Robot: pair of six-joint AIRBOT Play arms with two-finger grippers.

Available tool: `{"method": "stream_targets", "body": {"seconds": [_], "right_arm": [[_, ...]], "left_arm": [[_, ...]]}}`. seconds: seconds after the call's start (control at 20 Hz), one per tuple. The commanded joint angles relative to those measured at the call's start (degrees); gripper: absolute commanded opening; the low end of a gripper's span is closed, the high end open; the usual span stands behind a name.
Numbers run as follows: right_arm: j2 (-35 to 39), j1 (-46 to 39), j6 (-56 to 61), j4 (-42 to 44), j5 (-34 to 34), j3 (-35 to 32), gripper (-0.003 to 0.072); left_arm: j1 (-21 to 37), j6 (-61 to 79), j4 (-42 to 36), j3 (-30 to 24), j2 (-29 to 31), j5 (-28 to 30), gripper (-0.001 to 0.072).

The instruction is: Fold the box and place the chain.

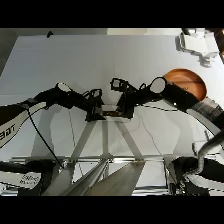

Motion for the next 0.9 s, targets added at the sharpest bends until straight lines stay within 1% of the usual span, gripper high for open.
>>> {"method": "stream_targets", "body": {"seconds": [0.0,0.1,0.3,0.35,0.4,0.45,0.65,0.7,0.75,0.8,0.85], "right_arm": [[0.33,0.07,-0.17,-0.04,-0.33,-0.61,0.0214],[0.35,0.26,-0.17,-0.02,-0.17,-0.92,0.0215],[0.35,1.9,-0.2,-0.02,-2.1,-3.69,0.0225],[0.35,2.32,-0.2,-0.02,-2.23,-4.02,0.025],[0.35,2.56,-0.17,0.0,-2.23,-4.07,0.0332],[0.35,2.56,-0.11,0.13,-2.19,-4.07,0.0397],[0.35,2.56,0.02,0.15,-1.97,-4.07,0.042],[0.42,2.56,0.02,0.2,-1.97,-4.07,0.0456],[0.79,2.56,0.02,0.24,-2.01,-4.07,0.054],[1.57,2.54,0.02,0.24,-2.01,-4.04,0.0562],[2.84,2.49,0.02,0.24,-2.01,-4.04,0.0559]], "left_arm": [[0.02,0.0,0.02,0.02,0.0,0.02,0.0114],[0.02,0.0,0.02,0.02,0.0,0.02,0.0114],[0.02,0.0,0.02,0.02,0.0,0.02,0.0114],[0.02,0.0,0.02,0.02,0.0,0.02,0.0114],[0.02,0.0,0.02,0.02,0.0,0.0,0.0114],[0.02,0.0,0.02,0.02,0.0,0.0,0.0114],[0.02,0.0,0.02,0.02,0.0,0.02,0.0114],[0.02,0.0,0.02,0.02,0.0,0.0,0.0114],[0.02,0.0,0.02,0.02,0.0,0.0,0.0114],[0.02,0.0,0.02,0.02,0.0,0.0,0.0114],[0.02,0.0,0.02,0.02,0.0,0.02,0.0114]]}}
